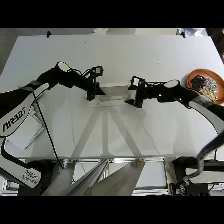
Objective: Fold the box and place the chain.
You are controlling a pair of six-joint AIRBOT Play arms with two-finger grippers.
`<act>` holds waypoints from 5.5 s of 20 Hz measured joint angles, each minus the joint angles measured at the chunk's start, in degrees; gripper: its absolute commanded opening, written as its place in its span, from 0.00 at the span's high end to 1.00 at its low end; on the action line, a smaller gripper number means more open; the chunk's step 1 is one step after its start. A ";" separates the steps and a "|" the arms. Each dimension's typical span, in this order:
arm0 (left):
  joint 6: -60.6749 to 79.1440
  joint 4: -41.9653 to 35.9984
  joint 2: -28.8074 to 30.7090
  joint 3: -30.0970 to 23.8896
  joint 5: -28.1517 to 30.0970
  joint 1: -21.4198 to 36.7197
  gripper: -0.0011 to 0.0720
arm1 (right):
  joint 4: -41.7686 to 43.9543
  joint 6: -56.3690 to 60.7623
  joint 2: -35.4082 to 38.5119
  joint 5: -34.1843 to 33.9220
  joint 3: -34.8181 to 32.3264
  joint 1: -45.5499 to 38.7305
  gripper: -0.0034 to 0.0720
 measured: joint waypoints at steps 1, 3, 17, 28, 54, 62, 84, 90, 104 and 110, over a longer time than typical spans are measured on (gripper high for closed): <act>0.00 0.02 0.00 0.00 -0.02 0.00 0.97 | -0.52 0.57 -0.83 1.22 0.87 0.00 0.04; 0.00 0.17 0.00 0.00 -0.11 0.00 0.97 | -1.31 1.77 -2.58 3.45 2.51 -0.02 0.04; 0.02 -0.02 0.00 -0.02 -0.24 -0.02 0.97 | -3.85 5.92 -6.84 11.28 4.96 -0.04 0.04; 0.02 -0.07 0.00 -0.02 0.02 -0.04 0.97 | -4.13 6.73 -6.86 10.38 4.96 0.02 0.07; -0.02 -0.02 0.00 -0.02 -0.09 -0.04 0.97 | -4.20 6.71 -6.86 10.40 4.98 0.11 0.35; -0.02 -0.09 0.00 0.00 -2.03 -0.02 0.96 | -4.33 6.62 -6.86 10.69 4.96 0.11 0.35; -3.85 2.71 10.93 -1.57 -8.63 10.47 0.97 | -4.20 6.75 -6.86 10.43 4.98 0.15 0.35; -8.20 7.56 17.00 -13.05 -9.68 9.38 0.97 | -4.20 6.73 -6.86 10.47 4.98 0.15 0.35; -7.10 -20.94 19.28 -18.80 26.23 -7.58 0.97 | -4.17 6.73 -6.86 10.45 4.98 0.15 0.35; -14.36 -26.01 16.92 -18.82 39.06 -8.20 0.97 | -4.13 6.73 -6.86 10.49 4.98 0.15 0.35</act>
